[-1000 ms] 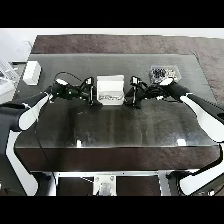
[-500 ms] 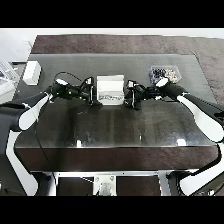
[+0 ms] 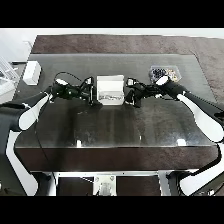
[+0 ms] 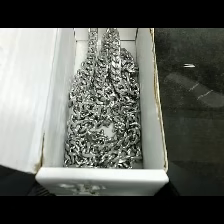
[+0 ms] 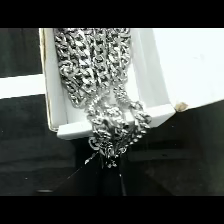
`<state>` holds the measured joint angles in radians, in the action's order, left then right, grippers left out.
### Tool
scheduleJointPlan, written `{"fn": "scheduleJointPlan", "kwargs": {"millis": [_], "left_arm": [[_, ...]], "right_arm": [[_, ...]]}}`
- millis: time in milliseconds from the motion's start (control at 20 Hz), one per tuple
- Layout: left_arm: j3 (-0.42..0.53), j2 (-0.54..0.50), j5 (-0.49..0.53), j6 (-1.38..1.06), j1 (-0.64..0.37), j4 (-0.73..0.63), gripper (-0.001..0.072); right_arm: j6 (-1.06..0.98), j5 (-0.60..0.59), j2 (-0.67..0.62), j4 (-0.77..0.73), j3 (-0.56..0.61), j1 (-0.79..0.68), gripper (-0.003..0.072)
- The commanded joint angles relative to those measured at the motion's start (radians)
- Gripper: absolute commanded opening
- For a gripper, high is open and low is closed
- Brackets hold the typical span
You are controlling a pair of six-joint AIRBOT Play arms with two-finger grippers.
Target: Fold the box and place the chain.
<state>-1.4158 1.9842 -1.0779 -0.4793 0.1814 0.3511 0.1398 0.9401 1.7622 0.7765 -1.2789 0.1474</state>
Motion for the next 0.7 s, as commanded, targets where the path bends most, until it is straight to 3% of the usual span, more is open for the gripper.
{"fn": "scheduleJointPlan", "kwargs": {"millis": [0,200,650], "left_arm": [[0.0,-0.001,0.0,0.0,0.0,0.0,0.0558],[0.0,-0.001,-0.001,0.0,0.0,0.0,0.0558],[0.0,-0.001,-0.004,0.0,0.0,0.0,0.0558]], "right_arm": [[-0.058,0.049,-0.001,0.003,-0.002,0.001,0.0],[-0.078,0.048,-0.048,0.003,-0.005,-0.003,0.0001],[-0.141,0.047,-0.294,-0.013,-0.006,-0.005,0.0]]}}
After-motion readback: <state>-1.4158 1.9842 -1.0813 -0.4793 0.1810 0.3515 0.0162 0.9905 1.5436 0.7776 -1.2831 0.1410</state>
